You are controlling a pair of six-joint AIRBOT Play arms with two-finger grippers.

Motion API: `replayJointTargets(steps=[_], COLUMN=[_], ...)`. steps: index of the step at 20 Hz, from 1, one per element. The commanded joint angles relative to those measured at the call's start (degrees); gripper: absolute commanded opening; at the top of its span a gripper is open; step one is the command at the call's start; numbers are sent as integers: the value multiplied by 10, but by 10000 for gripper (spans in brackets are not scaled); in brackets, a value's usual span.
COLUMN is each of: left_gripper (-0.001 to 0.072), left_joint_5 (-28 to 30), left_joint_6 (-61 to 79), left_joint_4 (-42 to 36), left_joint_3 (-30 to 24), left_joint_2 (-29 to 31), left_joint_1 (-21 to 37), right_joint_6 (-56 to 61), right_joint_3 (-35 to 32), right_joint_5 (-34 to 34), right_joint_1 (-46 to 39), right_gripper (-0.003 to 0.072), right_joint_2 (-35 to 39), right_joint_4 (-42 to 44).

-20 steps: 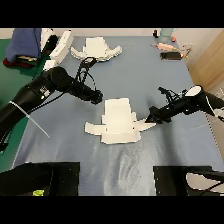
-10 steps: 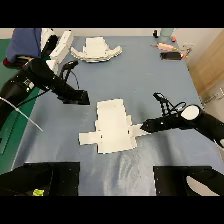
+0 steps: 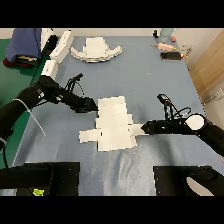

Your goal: Fold the box.

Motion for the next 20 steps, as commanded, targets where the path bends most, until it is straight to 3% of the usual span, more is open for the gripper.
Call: replayJointTargets(steps=[1, 8, 14, 16, 17, 18, 19, 20], left_gripper=[592, 592, 592, 591, 573, 391, 284, 288], left_joint_5=[-26, -24, -166, -177, -175, -172, -172, -171], left_joint_6=[79, 92, 130, 130, 130, 134, 147, 149], left_joint_4=[-71, -71, -42, -31, -29, -29, -29, -29], left_joint_3=[18, 97, 116, 116, 116, 116, 116, 116], left_joint_2=[-72, -155, -155, -155, -155, -155, -155, -155], left_joint_1=[-2, -49, -52, -51, -51, -52, -52, -52], right_joint_6=[1, -1, -10, -10, -10, -10, -10, -10], right_joint_3=[-2, -2, -2, -2, -2, -2, -2, -2], right_joint_5=[5, 27, 30, 30, 30, 30, 30, 30], right_joint_1=[1, 1, 1, 1, 1, 1, 1, 1], right_gripper=[1, 0, 1, 1, 1, 1, 1, 1], right_joint_2=[3, 3, 3, 3, 3, 3, 3, 3], right_joint_4=[2, 3, 2, 0, 1, 0, 0, 0])
